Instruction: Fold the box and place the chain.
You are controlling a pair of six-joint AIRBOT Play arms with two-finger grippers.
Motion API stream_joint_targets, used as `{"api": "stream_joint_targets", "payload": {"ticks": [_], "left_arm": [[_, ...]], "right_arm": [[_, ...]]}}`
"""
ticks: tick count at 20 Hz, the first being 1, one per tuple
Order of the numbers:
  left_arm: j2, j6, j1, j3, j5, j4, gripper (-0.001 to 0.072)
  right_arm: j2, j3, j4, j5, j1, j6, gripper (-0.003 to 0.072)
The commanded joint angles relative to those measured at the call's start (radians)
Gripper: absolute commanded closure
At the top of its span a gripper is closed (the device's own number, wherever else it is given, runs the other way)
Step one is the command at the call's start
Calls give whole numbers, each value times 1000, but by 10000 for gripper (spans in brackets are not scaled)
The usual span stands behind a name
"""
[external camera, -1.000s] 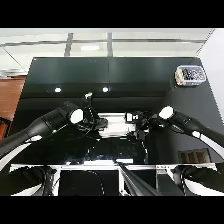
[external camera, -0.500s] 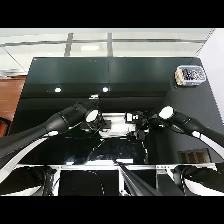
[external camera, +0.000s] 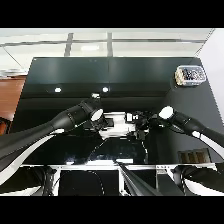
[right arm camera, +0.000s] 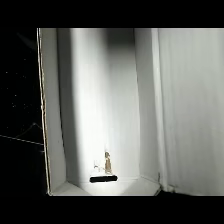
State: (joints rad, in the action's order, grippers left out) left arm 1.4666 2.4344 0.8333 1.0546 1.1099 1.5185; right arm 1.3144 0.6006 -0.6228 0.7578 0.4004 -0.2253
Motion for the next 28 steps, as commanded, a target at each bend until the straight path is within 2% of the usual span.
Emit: {"api": "stream_joint_targets", "payload": {"ticks": [1,2,3,6,7,8,9,11,12,15,21,22,23,24,28], "left_arm": [[12,3,0,5,10,-39,580],[14,3,1,5,10,-42,653],[14,3,1,5,10,-43,682],[14,4,0,5,13,-42,675],[14,4,0,5,13,-42,556],[14,5,0,5,13,-42,351],[14,5,-2,5,14,-41,265],[14,5,-2,5,12,-35,266],[14,5,-2,5,9,-35,299],[14,3,-2,5,-9,-35,684],[14,-25,-2,5,-8,-33,682],[14,-25,-2,5,-7,-31,682],[14,-27,-2,5,-7,-31,682],[14,-33,-2,5,-6,-31,682],[14,-74,-4,5,8,-29,682]], "right_arm": [[0,0,0,0,1,0,551],[0,0,0,0,1,0,550],[0,0,0,0,1,0,550],[0,0,0,0,1,0,550],[0,0,0,0,1,0,550],[0,0,0,0,1,0,550],[0,0,0,0,1,0,550],[0,0,0,0,1,0,550],[0,0,0,0,1,0,550],[0,0,0,0,1,0,550],[0,0,0,1,1,2,547],[-1,0,-3,1,1,15,421],[-6,0,-11,0,1,31,62],[-14,4,-30,7,1,59,-8],[-111,10,-193,72,1,154,-7]]}}
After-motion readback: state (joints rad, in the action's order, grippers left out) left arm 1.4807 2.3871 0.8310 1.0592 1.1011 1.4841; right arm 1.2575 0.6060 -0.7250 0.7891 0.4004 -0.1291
